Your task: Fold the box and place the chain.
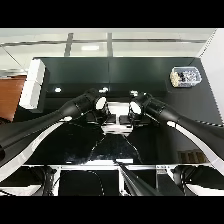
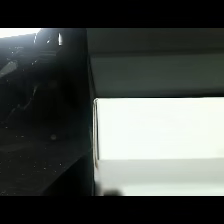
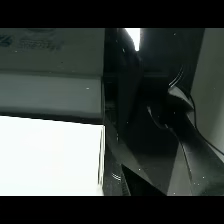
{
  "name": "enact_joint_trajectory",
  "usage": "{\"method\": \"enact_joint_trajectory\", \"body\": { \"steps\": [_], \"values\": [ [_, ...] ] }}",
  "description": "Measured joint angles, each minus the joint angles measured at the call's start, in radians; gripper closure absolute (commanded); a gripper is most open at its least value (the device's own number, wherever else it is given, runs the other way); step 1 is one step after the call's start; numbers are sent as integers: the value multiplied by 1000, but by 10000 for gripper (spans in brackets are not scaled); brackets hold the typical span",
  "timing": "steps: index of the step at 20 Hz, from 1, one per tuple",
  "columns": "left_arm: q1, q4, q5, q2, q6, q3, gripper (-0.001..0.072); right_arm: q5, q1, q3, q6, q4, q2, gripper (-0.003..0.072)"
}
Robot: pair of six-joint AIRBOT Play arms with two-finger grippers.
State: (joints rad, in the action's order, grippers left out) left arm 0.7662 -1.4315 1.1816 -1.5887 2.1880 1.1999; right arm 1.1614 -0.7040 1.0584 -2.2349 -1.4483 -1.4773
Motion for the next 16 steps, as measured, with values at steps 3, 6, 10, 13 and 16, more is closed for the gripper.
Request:
{"method": "enact_joint_trajectory", "body": {
  "steps": [3,6,10,13,16],
  "values": [
    [0,1,0,0,0,0,682,0,0,0,2,10,-14,669],
    [0,3,4,0,7,0,683,-7,0,1,1,26,-21,669],
    [0,-3,-5,0,-5,0,682,-16,0,1,13,28,-23,394],
    [0,0,-9,0,-3,0,683,-23,0,0,27,29,-2,395],
    [0,0,-10,0,0,0,682,-10,0,0,66,28,63,395]
  ]
}}
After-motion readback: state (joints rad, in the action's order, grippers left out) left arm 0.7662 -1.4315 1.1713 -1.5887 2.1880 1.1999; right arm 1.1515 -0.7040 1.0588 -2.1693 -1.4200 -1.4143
